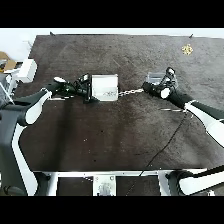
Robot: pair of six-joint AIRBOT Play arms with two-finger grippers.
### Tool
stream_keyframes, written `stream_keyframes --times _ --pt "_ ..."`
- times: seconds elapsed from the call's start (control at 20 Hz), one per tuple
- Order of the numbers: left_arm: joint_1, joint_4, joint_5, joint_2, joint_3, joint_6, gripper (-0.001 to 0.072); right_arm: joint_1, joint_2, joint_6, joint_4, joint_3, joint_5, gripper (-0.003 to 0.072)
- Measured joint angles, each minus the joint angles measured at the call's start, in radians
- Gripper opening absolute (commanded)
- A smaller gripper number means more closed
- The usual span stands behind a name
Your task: Fold the box and place the chain.
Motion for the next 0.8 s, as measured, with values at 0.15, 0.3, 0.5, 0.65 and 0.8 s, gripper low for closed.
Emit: stream_keyframes --times 0.15,0.3,0.5,0.65,0.8 --pt "0.0 0.0 0.0 0.0 0.0 0.0 0.0223 0.0 -0.007 0.0 0.013 0.002 -0.01 0.0002" --pt "0.0 0.0 0.0 0.0 0.0 0.0 0.0223 0.016 0.021 0.0 0.013 0.003 -0.004 0.0002" --pt "0.0 0.0 0.0 0.0 0.0 0.0 0.0223 0.065 0.134 -0.008 -0.023 0.003 0.053 0.0002" --pt "0.0 0.0 0.0 0.0 0.0 0.0 0.0223 0.138 0.267 -0.029 -0.035 0.003 0.079 0.0002" --pt "0.0 0.0 0.0 0.0 0.0 0.0 0.0223 0.242 0.391 -0.064 -0.039 0.028 0.032 0.0002"
